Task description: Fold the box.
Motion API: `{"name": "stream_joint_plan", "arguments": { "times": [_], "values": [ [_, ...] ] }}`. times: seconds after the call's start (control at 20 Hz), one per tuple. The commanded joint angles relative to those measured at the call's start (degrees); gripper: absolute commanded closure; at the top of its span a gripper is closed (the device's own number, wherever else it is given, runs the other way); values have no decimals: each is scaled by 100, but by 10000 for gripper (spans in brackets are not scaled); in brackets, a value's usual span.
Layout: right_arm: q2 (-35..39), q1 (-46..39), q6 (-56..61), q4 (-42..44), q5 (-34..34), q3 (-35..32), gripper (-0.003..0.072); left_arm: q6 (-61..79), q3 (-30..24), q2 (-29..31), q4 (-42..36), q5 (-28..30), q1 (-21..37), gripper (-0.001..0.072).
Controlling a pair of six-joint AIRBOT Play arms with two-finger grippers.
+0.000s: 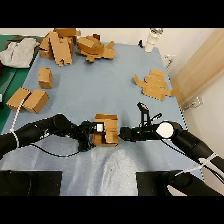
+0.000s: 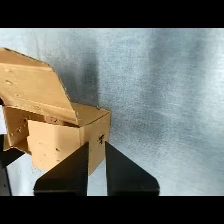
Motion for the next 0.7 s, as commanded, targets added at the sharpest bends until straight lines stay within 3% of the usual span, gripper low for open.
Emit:
{"name": "stream_joint_plan", "arguments": {
  "times": [0.0,0.55,0.65],
  "values": [
    [7,-2,-2,184,44,7,510,0,4,0,0,0,-2,189],
    [168,-2,0,273,46,7,508,0,4,0,0,0,-2,189],
    [229,-2,0,264,50,7,394,0,4,0,0,0,-2,189]
  ]
}}
